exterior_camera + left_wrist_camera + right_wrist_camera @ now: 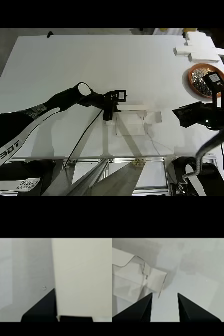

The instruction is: Fold the box and place the chain.

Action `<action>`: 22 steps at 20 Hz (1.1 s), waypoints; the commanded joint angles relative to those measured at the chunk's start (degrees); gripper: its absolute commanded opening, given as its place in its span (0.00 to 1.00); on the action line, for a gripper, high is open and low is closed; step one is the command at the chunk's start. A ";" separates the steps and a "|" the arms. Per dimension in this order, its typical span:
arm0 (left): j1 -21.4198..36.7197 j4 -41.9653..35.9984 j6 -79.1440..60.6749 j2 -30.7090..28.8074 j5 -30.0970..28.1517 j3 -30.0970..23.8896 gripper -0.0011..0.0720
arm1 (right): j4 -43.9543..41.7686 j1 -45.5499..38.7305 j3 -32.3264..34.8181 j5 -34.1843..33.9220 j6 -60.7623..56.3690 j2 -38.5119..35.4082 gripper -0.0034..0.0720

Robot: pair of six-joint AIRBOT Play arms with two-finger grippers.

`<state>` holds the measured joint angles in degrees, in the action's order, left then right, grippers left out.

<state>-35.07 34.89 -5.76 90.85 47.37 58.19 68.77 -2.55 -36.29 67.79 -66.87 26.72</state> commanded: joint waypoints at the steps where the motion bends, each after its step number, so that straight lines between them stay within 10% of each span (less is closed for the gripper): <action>1: 0.17 -0.07 -0.63 0.11 1.57 1.36 0.02 | 0.00 0.04 0.00 -0.11 -0.02 -0.02 0.49; 22: -0.02 2.95 -0.42 2.64 4.79 1.36 0.03 | 0.00 0.04 0.00 0.28 1.01 -0.02 0.49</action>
<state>-35.05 37.76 -6.24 93.45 52.12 59.55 68.77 -2.55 -36.29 67.77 -66.74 26.72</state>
